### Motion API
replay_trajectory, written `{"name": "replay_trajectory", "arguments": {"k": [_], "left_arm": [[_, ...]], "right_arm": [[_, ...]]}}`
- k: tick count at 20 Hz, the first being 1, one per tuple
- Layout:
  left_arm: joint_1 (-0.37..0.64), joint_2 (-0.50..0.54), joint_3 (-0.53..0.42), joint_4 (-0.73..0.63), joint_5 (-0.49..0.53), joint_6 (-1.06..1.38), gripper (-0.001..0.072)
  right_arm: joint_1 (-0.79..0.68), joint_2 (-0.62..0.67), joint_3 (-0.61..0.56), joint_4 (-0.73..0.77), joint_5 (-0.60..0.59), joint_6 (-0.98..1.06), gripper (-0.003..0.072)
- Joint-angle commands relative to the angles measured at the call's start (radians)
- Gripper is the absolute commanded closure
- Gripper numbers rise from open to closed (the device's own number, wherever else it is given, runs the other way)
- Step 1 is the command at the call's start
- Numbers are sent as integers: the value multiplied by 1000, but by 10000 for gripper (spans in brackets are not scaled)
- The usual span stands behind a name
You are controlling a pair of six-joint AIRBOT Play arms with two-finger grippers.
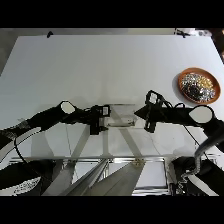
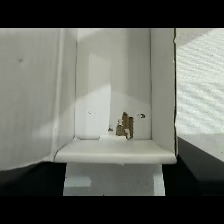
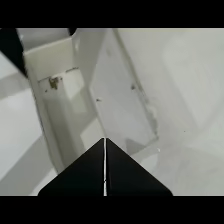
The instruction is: Fold the box and place the chain.
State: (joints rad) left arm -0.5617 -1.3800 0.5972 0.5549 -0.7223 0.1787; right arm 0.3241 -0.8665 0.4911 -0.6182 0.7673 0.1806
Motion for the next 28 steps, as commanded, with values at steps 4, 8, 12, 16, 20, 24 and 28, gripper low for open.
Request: {"name": "replay_trajectory", "arguments": {"k": [4, 8, 12, 16, 20, 24, 28], "left_arm": [[-1, 0, -1, 0, 0, 0, 486], [-1, 0, -1, 0, 0, 0, 486], [-1, 0, -1, 0, 0, 0, 486], [-1, 0, -1, 0, 0, 0, 486], [-1, 0, -1, 0, 0, 0, 486], [-1, 0, -1, 0, 0, 0, 486], [-1, 0, -1, 0, 0, 0, 486]], "right_arm": [[1, -196, 0, 180, -156, 0, 678], [1, -256, 0, 198, -207, 54, 678], [1, -269, 0, 177, -199, 105, 678], [1, -268, 0, 190, -119, 113, 678], [0, -268, 21, 238, -65, 215, 678], [0, -268, 106, 229, 129, 303, 678], [0, -268, 209, 160, 476, 379, 678]]}}
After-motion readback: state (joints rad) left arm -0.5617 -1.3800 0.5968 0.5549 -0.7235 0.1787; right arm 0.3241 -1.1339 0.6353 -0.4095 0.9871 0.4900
